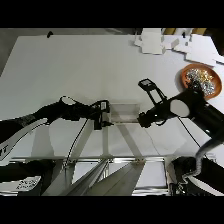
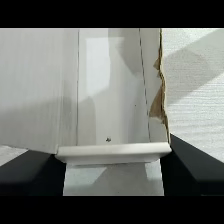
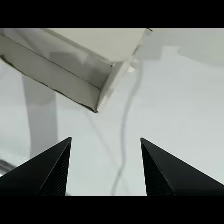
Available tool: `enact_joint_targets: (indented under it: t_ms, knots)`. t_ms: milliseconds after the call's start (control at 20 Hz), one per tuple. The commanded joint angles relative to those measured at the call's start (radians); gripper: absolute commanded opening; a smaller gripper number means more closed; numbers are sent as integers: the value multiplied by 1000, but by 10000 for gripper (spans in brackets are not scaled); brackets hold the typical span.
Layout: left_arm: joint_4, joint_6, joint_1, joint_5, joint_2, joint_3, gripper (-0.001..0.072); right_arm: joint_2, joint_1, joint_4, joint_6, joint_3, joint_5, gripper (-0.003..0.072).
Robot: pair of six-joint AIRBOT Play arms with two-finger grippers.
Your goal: Fold the box and place the chain.
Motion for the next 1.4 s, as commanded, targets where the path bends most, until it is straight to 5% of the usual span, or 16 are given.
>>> enact_joint_targets:
  t_ms: [0, 350, 550, 1350]
  knots:
    - [0, 0, 0, 0, 0, 0, 343, 97, -21, -133, -33, 32, 50, 483]
    - [0, 0, 0, 0, 0, 0, 343, 74, -444, -133, -118, 60, 30, 479]
    - [0, 0, 0, 0, 0, 0, 343, 18, -648, -126, -139, 60, -76, 479]
    - [0, 0, 0, 0, 0, 0, 343, -103, -690, -117, -137, 60, -190, 479]
